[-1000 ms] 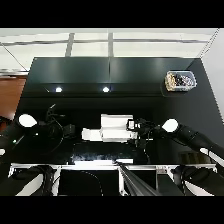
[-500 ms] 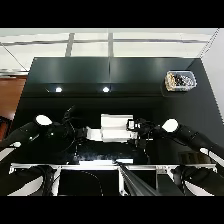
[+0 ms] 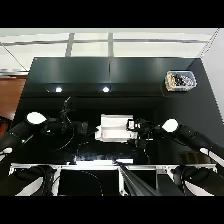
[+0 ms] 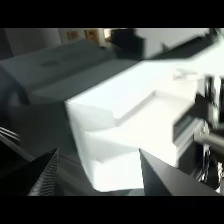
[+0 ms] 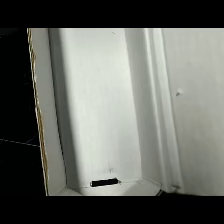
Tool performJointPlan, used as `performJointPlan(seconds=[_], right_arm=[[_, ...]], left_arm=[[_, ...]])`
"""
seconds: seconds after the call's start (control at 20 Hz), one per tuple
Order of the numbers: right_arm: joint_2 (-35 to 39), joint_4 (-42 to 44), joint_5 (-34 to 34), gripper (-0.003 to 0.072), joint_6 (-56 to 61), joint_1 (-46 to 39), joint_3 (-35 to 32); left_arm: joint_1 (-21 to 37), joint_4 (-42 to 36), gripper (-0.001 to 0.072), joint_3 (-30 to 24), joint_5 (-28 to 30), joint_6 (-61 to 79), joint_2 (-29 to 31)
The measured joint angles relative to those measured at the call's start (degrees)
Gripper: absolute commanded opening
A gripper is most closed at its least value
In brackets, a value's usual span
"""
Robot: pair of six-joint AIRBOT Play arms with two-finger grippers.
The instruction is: Fold the box and place the chain.
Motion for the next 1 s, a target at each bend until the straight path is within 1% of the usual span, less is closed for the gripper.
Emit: performJointPlan(seconds=[0.1,0.35,0.55,0.65,0.75,0.85,1.0], right_arm=[[0.00,0.00,0.00,0.0247,0.00,0.00,0.00],[0.00,-0.02,0.00,0.0247,0.02,0.00,0.00],[0.00,-0.02,0.00,0.0248,0.00,0.00,0.00],[0.00,-0.02,0.00,0.0247,0.00,0.00,0.00],[0.00,-0.02,0.00,0.0247,0.00,0.00,0.00],[0.00,0.00,0.00,0.0247,0.00,0.00,0.00],[0.00,0.00,0.00,0.0247,0.00,0.00,0.00]], left_arm=[[-2.25,1.18,0.0576,0.35,0.26,-0.11,1.18],[-7.41,2.05,0.0576,0.74,3.08,-2.16,2.23],[-9.09,2.32,0.0575,0.81,4.61,-4.02,2.38],[-9.40,2.36,0.0558,0.85,5.77,-4.83,2.43],[-9.97,2.40,0.0558,1.03,6.27,-5.46,2.38],[-11.41,2.60,0.0558,1.77,7.50,-6.21,2.16],[-14.47,6.40,0.0558,3.96,9.62,-9.09,1.60]])
